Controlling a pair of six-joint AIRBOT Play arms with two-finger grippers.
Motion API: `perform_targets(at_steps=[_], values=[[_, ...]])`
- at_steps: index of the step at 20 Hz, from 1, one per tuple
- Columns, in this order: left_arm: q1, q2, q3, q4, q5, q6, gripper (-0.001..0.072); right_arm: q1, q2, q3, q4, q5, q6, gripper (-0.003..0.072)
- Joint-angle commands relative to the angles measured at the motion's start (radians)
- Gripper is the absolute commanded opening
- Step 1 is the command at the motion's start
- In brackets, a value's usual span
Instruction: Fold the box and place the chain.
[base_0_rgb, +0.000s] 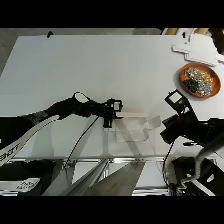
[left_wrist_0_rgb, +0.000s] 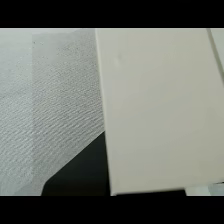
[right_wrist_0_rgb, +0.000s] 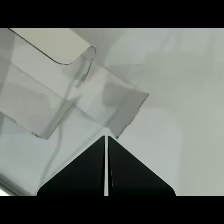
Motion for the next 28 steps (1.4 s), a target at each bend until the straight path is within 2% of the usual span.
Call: perform_targets(at_steps=[1,4,7,9,11,14,17,19,24,25,26,27,28], values=[[-0.001,0.001,0.000,0.000,0.000,0.000,0.0011,0.000,0.000,-0.013,0.019,-0.020,-0.219,0.0019],[-0.001,0.001,0.000,0.000,0.000,0.000,0.0011,0.000,0.000,-0.014,0.101,-0.029,-0.351,0.0019],[-0.001,0.001,0.000,0.000,0.000,0.000,0.0011,0.000,-0.001,-0.014,0.234,0.024,-0.513,0.0018],[-0.001,0.001,0.000,0.000,0.000,0.000,0.0011,0.000,-0.001,-0.014,0.252,0.032,-0.594,0.0018],[-0.001,0.001,0.000,0.000,0.000,0.000,0.0011,0.000,-0.001,-0.014,0.241,0.034,-0.620,0.0018],[-0.001,0.001,0.000,0.000,0.000,0.000,0.0011,0.000,-0.014,-0.014,0.303,0.082,-0.643,0.0019],[-0.001,0.001,0.000,0.000,-0.002,0.000,0.0011,0.000,-0.014,-0.027,0.325,0.070,-0.676,0.0019],[-0.001,0.001,0.000,0.000,0.000,0.000,0.0011,0.004,0.008,-0.078,0.322,0.036,-0.675,0.0020],[-0.001,0.001,0.000,0.000,-0.002,0.000,0.0011,0.154,0.110,-0.277,0.235,0.030,-0.678,0.0022],[-0.001,0.001,0.000,0.000,-0.001,0.000,0.0011,0.158,0.111,-0.281,0.225,0.020,-0.685,0.0085],[-0.001,0.001,0.000,0.000,-0.002,0.000,0.0011,0.156,0.111,-0.281,0.215,-0.008,-0.684,0.0240],[-0.001,0.001,0.000,0.000,-0.001,0.000,0.0011,0.151,0.112,-0.281,0.201,-0.044,-0.684,0.0357],[-0.001,0.001,0.000,0.000,-0.001,0.000,0.0011,0.147,0.112,-0.281,0.195,-0.082,-0.684,0.0382]])
